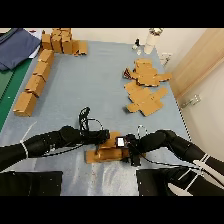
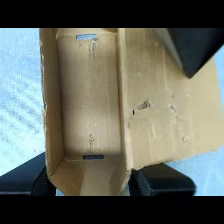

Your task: Fold the box.

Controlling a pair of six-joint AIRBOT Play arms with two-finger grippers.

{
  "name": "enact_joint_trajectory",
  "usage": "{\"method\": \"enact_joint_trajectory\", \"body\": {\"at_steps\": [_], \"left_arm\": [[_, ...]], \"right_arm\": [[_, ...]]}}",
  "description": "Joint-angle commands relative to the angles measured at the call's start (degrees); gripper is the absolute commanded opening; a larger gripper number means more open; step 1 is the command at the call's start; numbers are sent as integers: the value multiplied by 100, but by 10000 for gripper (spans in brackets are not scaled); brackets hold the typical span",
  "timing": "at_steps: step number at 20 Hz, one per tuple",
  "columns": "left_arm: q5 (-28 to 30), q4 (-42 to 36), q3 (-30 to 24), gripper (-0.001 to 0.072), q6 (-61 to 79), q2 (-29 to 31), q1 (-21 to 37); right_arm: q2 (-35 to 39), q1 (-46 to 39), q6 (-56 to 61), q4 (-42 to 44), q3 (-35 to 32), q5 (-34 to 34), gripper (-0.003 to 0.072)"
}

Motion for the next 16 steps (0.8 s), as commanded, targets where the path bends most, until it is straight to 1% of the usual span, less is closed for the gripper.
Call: {"method": "enact_joint_trajectory", "body": {"at_steps": [1,3,4,5,8,10,13,15,16], "left_arm": [[-579,245,33,9,22,87,433],[-1298,280,33,10,273,240,957],[-1565,382,33,9,487,402,1172],[-1648,557,33,9,632,619,1290],[-1624,1738,-11,8,435,1593,1440],[-1823,2653,-184,9,175,2321,1438],[-2511,3630,-614,9,592,3375,1281],[-2800,4199,-809,9,601,3821,994],[-2876,4468,-863,9,763,3943,741]], "right_arm": [[4,0,0,-2,2,0,508],[4,0,0,-15,2,2,507],[4,0,0,-15,2,2,508],[4,0,0,-15,2,0,508],[4,0,0,-15,2,2,507],[4,0,0,-15,2,2,508],[4,0,0,-15,2,2,508],[4,0,0,-15,2,2,508],[4,0,0,-15,2,2,508]]}}
